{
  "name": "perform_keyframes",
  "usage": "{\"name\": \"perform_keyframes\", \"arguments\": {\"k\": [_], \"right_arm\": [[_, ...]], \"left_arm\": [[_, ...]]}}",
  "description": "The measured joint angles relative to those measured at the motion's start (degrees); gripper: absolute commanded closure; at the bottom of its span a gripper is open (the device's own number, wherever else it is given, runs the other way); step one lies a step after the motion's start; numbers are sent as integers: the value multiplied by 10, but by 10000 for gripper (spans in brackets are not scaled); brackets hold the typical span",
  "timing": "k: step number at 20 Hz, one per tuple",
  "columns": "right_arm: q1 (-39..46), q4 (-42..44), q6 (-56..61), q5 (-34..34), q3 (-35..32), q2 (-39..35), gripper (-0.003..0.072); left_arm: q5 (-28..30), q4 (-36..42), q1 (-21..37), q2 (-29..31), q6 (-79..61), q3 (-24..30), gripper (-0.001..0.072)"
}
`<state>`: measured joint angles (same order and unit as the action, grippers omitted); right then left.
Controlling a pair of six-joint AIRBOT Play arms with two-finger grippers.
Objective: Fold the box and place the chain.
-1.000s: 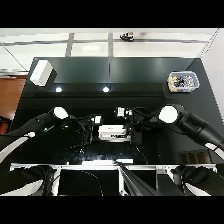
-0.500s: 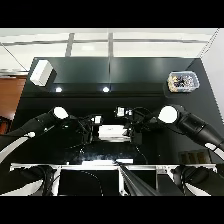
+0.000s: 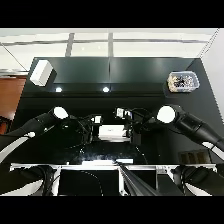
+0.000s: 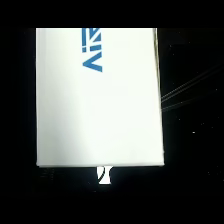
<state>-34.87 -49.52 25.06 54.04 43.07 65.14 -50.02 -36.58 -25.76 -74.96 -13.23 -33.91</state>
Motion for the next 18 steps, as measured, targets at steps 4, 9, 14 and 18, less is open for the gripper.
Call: {"name": "perform_keyframes", "arguments": {"k": [4,9,14,18], "right_arm": [[-2,0,0,-1,0,5,390],[2,-3,49,23,8,-15,390],[27,0,187,85,11,-47,667],[51,54,298,62,-14,-50,675]], "left_arm": [[0,0,0,0,0,0,224],[0,0,0,0,-1,0,224],[0,0,0,0,0,0,224],[0,0,0,0,0,0,224]]}}
